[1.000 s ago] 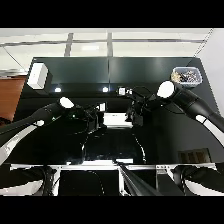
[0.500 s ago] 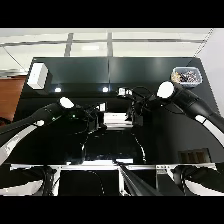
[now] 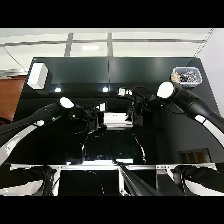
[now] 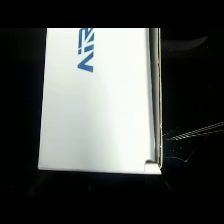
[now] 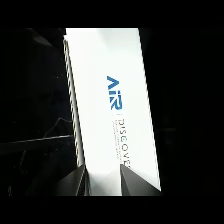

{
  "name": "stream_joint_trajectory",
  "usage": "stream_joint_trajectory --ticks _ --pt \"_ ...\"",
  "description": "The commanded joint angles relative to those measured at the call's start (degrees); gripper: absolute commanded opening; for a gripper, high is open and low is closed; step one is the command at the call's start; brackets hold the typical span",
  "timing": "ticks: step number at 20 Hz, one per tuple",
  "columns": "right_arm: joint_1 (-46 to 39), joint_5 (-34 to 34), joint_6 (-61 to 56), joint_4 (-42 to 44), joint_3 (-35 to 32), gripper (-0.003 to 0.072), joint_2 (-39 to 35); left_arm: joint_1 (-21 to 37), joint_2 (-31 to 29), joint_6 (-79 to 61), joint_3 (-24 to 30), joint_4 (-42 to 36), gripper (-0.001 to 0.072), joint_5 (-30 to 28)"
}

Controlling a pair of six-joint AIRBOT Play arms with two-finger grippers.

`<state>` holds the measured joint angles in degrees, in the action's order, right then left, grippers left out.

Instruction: Fold the box and place the chain.

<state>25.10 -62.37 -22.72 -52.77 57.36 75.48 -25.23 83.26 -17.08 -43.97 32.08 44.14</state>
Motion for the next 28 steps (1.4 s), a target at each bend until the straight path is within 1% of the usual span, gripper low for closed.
stream_joint_trajectory --ticks 1,15,16,17,20,23,26,27,28 --pt "0.02 0.48 0.00 0.02 -0.02 0.0224 0.11 -0.02 0.04 -0.02 -0.04 0.02 0.0386 -0.02" --pt "0.74 0.92 0.02 -0.20 -0.83 0.0226 0.92 -0.02 0.04 -0.02 -0.04 0.02 0.0386 -0.02" --pt "1.14 0.96 0.00 -0.26 -0.96 0.0261 0.92 -0.02 0.04 -0.02 -0.04 0.02 0.0386 -0.02" --pt "1.16 1.09 0.00 -0.07 -0.96 0.0276 0.90 -0.02 0.04 -0.04 -0.04 0.02 0.0386 -0.02" --pt "1.07 2.05 -0.07 0.22 -0.94 0.0275 0.63 -0.02 0.04 -0.02 -0.04 0.02 0.0386 -0.02" --pt "0.90 2.08 -3.54 0.20 -0.52 0.0275 -1.62 -0.02 0.04 -0.04 -0.04 0.02 0.0386 -0.02" --pt "-1.44 1.70 -7.91 0.28 -0.17 0.0273 -6.47 -0.02 0.04 -0.02 -0.04 0.02 0.0386 -0.02" --pt "-3.39 1.27 -13.03 0.37 -0.17 0.0271 -7.76 -0.02 0.04 -0.02 -0.04 0.02 0.0386 -0.02" --pt "-5.73 -0.39 -18.95 0.42 -0.20 0.0177 -8.17 -0.02 0.04 -0.02 -0.04 0.02 0.0386 -0.02"
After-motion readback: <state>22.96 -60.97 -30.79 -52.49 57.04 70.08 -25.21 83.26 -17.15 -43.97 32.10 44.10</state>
